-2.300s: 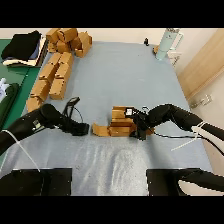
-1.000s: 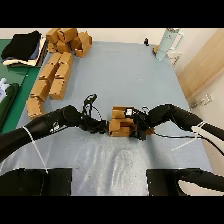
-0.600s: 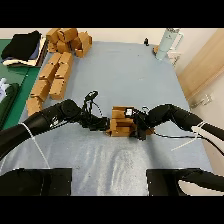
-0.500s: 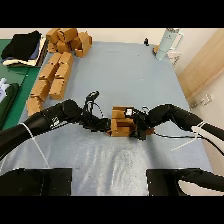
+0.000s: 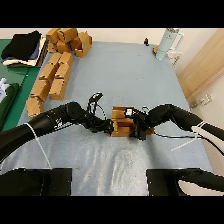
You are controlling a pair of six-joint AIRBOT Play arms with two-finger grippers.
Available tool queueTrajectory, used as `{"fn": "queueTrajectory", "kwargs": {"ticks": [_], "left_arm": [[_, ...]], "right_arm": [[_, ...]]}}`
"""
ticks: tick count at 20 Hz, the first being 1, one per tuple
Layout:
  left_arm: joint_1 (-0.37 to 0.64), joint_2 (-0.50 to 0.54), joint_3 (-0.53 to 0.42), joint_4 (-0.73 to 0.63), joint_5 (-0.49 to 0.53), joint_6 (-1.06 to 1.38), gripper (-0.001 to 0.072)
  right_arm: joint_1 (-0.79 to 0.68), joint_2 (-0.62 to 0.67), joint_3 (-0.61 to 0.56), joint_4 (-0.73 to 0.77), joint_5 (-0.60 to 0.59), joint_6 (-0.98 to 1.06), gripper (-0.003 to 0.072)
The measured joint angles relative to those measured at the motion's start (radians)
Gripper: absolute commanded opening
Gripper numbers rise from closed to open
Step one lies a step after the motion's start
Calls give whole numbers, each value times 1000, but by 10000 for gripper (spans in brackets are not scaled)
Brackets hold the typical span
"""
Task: Fold the box.
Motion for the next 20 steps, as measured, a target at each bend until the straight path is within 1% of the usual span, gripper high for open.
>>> {"fn": "queueTrajectory", "kwargs": {"ticks": [5,6,7,8,10,12,16,20], "left_arm": [[-2,-7,0,-5,39,0,492],[-2,-7,0,-6,51,0,464],[-2,-8,0,-6,55,-2,463],[-5,-8,2,-5,56,-8,421],[-19,-11,8,17,59,-38,414],[-42,-20,26,71,56,-99,414],[-90,-74,97,190,16,-229,414],[-117,-141,200,320,-93,-360,414]], "right_arm": [[0,0,0,0,0,0,527],[0,0,0,0,0,0,527],[0,0,0,0,0,0,527],[0,0,0,0,0,0,527],[0,0,0,0,0,0,527],[0,0,0,-1,0,0,527],[0,0,0,-2,0,0,527],[0,0,0,-3,0,0,527]]}}
